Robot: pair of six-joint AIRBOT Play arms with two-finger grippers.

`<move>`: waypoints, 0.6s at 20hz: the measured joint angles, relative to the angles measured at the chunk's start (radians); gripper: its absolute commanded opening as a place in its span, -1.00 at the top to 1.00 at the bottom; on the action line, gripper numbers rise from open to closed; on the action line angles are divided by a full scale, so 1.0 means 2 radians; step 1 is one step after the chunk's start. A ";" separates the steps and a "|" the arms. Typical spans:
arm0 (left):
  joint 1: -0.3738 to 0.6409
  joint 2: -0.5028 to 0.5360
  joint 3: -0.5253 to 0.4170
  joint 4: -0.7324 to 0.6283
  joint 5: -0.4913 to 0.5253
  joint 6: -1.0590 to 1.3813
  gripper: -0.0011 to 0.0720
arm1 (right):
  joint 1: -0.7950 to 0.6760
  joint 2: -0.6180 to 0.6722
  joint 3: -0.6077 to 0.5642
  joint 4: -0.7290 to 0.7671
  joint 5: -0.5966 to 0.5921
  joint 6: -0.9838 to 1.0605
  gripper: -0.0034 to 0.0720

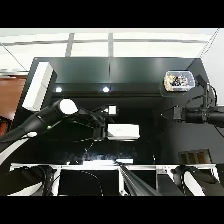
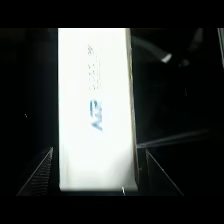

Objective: Fold the box and place the chain.

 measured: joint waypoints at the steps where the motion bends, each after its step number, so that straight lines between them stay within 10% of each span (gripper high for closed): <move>1: -0.014 -0.008 0.008 0.000 0.016 -0.013 -0.98 | 0.000 0.000 0.000 -0.001 -0.003 0.000 0.89; 12: -0.074 -0.082 0.066 -0.029 0.061 -0.073 -0.98 | -0.001 0.000 0.000 -0.004 -0.011 -0.003 0.90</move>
